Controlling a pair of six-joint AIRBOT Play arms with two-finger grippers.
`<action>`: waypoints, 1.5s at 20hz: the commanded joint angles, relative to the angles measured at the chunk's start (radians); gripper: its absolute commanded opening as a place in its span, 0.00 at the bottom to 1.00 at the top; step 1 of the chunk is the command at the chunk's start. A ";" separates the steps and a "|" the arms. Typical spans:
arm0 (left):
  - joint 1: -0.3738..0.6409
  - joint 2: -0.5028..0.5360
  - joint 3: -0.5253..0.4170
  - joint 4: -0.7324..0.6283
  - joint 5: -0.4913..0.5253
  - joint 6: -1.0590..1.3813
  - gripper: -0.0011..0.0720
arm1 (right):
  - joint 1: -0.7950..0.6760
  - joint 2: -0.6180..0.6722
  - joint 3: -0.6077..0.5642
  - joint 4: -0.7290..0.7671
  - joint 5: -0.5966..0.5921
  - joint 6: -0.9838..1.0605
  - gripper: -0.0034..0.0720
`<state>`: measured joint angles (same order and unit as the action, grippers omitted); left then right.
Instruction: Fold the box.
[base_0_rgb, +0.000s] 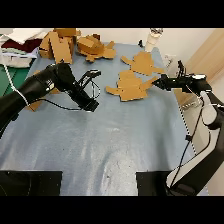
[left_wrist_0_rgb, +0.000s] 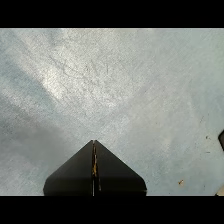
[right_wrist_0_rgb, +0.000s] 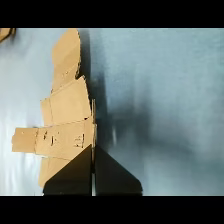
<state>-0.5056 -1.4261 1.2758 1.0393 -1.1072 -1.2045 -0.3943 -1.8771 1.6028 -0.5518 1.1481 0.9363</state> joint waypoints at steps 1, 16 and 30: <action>0.000 0.000 0.000 0.000 0.000 0.000 0.03 | 0.005 0.177 -0.225 -0.076 -0.063 -0.008 0.04; 0.000 0.000 0.000 0.000 0.000 0.000 0.03 | 0.010 0.812 -1.221 0.010 -0.231 -0.125 0.05; 0.000 0.000 0.000 0.000 0.110 0.014 0.03 | 0.006 0.810 -1.017 -0.171 -0.231 -0.061 0.37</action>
<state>-0.5056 -1.4261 1.2758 1.0393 -1.0088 -1.1904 -0.3885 -1.0546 0.5220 -0.6773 0.8986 0.8509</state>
